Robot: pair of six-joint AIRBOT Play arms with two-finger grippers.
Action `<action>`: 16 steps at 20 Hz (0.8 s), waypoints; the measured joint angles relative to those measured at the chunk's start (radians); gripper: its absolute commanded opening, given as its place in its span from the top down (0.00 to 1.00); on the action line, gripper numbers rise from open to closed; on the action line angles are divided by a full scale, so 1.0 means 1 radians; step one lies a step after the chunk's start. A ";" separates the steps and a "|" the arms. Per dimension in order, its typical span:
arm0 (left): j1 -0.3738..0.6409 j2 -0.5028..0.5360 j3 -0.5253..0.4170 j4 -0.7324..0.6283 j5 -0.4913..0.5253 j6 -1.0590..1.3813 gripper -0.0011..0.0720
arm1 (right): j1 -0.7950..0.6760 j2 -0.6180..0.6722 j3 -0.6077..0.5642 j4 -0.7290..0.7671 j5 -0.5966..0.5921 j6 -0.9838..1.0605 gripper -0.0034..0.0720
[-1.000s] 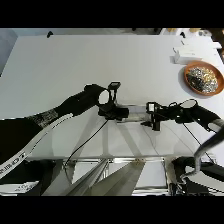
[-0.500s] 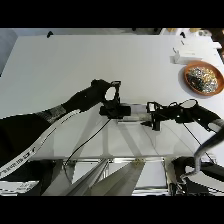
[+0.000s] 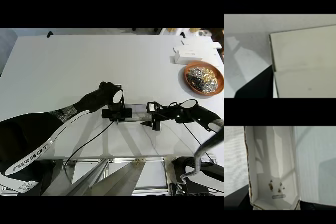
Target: Fold the box and place the chain.
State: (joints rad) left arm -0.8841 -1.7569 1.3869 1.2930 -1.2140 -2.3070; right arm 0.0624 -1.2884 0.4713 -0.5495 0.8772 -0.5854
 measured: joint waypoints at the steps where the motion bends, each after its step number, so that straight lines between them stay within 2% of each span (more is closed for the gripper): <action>1: -0.001 -0.004 0.003 0.006 -0.004 -0.013 0.80 | 0.000 0.000 0.000 0.000 0.000 0.000 0.41; 12: -0.014 -0.081 0.098 0.062 -0.093 -0.055 0.81 | 0.000 0.000 0.000 0.001 0.000 0.002 0.41; 13: -0.014 -0.085 0.100 0.062 -0.095 -0.056 0.87 | 0.000 0.000 0.000 0.001 0.000 0.002 0.41; 14: -0.016 -0.087 0.101 0.065 -0.098 -0.057 0.98 | 0.000 0.000 0.000 0.001 0.000 0.002 0.41; 16: -0.017 -0.091 0.103 0.069 -0.106 -0.063 0.98 | 0.000 0.000 0.000 0.001 0.001 0.002 0.41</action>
